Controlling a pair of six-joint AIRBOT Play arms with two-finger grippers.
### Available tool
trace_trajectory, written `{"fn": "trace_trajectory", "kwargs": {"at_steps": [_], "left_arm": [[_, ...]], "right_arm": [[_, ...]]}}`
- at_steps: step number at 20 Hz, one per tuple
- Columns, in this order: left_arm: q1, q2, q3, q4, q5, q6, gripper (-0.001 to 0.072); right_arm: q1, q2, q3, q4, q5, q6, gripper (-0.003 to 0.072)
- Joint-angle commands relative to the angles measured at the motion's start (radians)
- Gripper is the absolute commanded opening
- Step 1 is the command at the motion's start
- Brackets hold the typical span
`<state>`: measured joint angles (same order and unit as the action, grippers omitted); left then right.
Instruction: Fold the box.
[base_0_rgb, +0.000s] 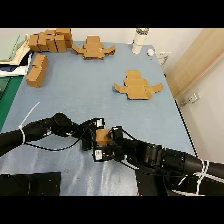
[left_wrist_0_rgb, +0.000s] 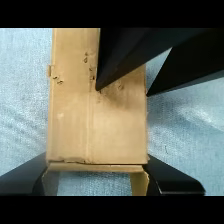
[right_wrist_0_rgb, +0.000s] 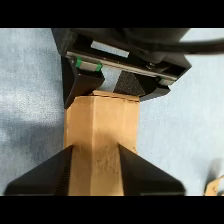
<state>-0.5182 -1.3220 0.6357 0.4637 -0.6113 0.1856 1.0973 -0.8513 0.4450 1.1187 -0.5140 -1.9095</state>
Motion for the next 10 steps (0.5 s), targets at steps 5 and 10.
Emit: {"fn": "trace_trajectory", "kwargs": {"at_steps": [5, 10], "left_arm": [[0.000, 0.000, 0.001, 0.000, 0.000, 0.000, 0.0372], [0.000, 0.000, 0.001, 0.000, 0.000, 0.000, 0.0372]], "right_arm": [[0.002, -0.001, 0.002, -0.016, -0.004, 0.008, 0.0335], [0.002, -0.001, 0.009, -0.020, -0.010, 0.008, 0.0291]]}}
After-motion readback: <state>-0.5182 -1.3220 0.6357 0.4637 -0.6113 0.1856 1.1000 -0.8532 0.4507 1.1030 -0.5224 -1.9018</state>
